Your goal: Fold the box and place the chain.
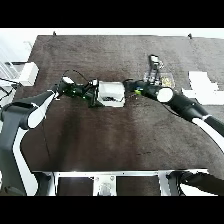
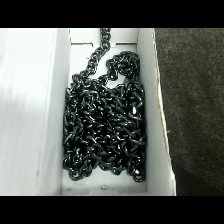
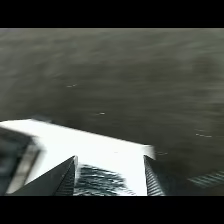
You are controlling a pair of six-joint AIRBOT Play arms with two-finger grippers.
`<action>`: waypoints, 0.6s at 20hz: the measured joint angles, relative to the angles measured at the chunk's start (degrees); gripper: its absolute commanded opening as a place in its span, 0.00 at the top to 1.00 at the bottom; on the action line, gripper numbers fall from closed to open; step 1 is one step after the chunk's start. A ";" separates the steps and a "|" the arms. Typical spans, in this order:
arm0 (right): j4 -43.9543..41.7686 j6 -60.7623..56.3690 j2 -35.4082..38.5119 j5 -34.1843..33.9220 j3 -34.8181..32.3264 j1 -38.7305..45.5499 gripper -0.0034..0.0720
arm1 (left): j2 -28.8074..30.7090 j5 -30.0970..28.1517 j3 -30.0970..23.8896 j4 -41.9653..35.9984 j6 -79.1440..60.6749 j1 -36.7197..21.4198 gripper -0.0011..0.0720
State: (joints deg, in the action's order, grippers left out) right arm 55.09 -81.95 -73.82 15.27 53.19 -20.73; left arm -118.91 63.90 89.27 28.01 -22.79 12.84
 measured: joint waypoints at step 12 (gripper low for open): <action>-3.10 -0.48 -14.47 -4.24 -0.79 13.57 0.29 | 0.00 0.00 0.00 0.00 0.00 0.00 0.58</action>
State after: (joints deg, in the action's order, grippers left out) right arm 51.99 -82.43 -88.29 11.03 52.40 -7.16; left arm -118.91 63.90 89.27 28.01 -22.79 12.84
